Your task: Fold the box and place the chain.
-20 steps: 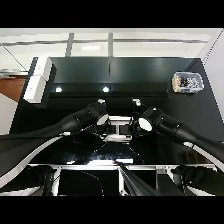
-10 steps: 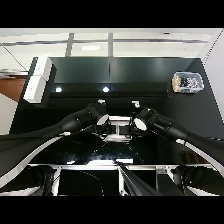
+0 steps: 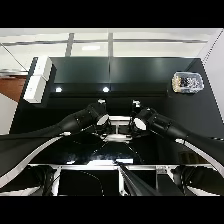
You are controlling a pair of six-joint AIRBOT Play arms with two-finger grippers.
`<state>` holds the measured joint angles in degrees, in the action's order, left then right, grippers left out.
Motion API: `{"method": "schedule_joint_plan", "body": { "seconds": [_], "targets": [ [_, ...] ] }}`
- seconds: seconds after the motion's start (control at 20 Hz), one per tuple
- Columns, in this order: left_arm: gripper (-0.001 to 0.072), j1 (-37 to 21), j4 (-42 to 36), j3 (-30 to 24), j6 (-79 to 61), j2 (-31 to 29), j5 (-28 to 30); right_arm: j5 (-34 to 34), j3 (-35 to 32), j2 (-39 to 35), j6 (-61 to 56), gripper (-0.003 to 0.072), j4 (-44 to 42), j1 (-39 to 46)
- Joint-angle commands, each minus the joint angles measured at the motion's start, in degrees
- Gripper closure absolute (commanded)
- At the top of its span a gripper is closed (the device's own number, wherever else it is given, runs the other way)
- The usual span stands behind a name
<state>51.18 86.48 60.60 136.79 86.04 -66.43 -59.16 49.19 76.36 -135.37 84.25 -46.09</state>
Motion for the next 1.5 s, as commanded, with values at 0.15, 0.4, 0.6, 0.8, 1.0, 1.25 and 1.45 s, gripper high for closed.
{"method": "schedule_joint_plan", "body": {
  "seconds": [0.15, 0.4, 0.6, 0.8, 1.0, 1.25, 1.45],
  "targets": [
    [0.0677, 0.0, 0.0, 0.0, -0.1, 0.0, -0.1, 1.4, 0.0, 0.0, -0.2, 0.0642, 0.3, 0.0],
    [0.0677, 0.0, 0.0, 0.0, 0.0, 0.0, -0.1, 1.3, 0.0, 0.0, -0.2, 0.0643, 0.3, 0.0],
    [0.0677, 0.0, 0.0, 0.0, -0.1, 0.0, -0.1, 0.3, 0.0, 0.0, -0.2, 0.064, 0.3, 0.0],
    [0.0677, 0.0, 0.0, 0.0, 0.0, 0.0, -0.1, 0.1, 0.2, 0.0, -0.2, 0.053, 0.2, 0.0],
    [0.0677, 0.0, 0.0, 0.0, 0.0, 0.0, -0.1, -0.7, 1.5, 0.3, -0.2, 0.0531, 0.9, 0.0],
    [0.0677, 0.0, 0.0, 0.0, -0.1, 0.0, -0.1, -2.4, 1.6, 1.8, -0.2, 0.0531, 1.3, -0.2],
    [0.0677, 0.0, 0.0, 0.0, 0.0, 0.0, -0.1, -2.2, 1.7, 2.3, -0.2, 0.0531, 1.3, -0.1]
  ]
}}
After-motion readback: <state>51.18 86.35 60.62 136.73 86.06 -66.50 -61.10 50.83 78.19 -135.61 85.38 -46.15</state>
